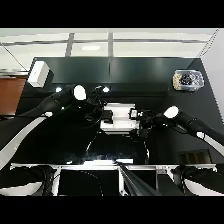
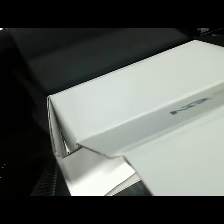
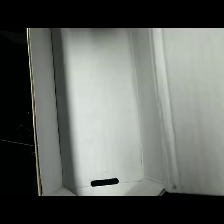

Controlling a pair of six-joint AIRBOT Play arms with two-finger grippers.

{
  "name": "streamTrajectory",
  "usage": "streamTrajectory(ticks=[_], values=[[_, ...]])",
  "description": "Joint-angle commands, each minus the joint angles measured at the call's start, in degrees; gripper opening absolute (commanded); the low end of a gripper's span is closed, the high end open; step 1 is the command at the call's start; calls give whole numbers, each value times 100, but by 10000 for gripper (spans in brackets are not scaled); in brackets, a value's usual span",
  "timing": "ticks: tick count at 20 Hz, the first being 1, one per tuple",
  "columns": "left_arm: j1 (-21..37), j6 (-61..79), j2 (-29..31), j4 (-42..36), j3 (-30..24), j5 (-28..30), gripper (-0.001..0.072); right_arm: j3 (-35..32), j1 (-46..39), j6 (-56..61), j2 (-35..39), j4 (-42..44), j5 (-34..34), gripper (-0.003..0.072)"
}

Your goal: Fold the box and place the chain.

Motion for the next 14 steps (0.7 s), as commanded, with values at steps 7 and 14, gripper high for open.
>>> streamTrajectory(ticks=[7,14], values=[[-153,-564,-2,361,17,81,478,-2,7,2,-2,2,0,78],[-855,-1939,-291,2140,577,-203,453,-2,7,2,0,2,-2,78]])
